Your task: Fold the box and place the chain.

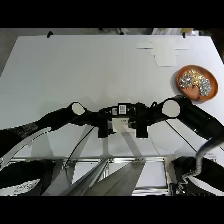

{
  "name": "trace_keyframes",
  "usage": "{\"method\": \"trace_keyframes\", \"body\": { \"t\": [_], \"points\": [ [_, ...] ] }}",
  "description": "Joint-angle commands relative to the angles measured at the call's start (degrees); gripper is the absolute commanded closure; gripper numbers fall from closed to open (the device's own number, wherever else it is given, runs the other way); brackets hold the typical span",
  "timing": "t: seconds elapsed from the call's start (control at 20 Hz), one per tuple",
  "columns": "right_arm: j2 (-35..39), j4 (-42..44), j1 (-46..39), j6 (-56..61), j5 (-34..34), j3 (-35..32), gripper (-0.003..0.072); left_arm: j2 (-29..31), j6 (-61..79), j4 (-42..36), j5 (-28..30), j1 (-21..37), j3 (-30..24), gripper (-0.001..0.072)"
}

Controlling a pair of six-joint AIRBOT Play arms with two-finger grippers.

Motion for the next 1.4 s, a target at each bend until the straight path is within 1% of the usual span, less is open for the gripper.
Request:
{"method": "trace_keyframes", "body": {
  "t": [0.0, 0.05, 0.1, 0.15, 0.75, 1.35],
  "points": [
    [-0.3, -1.3, 0.0, 0.0, -0.1, 0.0, 0.0532, 0.0, 0.0, 0.0, 0.0, 0.0, 0.0, 0.0456],
    [-0.3, -1.3, 0.0, 0.0, -0.1, 0.0, 0.0541, 0.0, 0.0, 0.0, 0.0, 0.0, 0.0, 0.0456],
    [-0.3, -1.3, 0.0, 0.0, -0.1, 0.0, 0.0585, 0.0, 0.0, 0.0, 0.0, 0.0, 0.0, 0.0456],
    [-0.2, -1.3, 0.0, 0.0, -0.2, 0.0, 0.0588, 0.0, 0.0, 0.0, 0.0, 0.0, 0.0, 0.0456],
    [0.6, -1.3, 0.0, 0.0, -3.4, 0.0, 0.0587, 0.0, 0.0, 0.0, 0.0, 0.0, 0.0, 0.0456],
    [0.6, -1.2, 0.0, 0.1, -3.2, 0.0, 0.0586, 0.0, 0.0, 0.0, 0.0, 0.0, 0.0, 0.0456]
  ]
}}
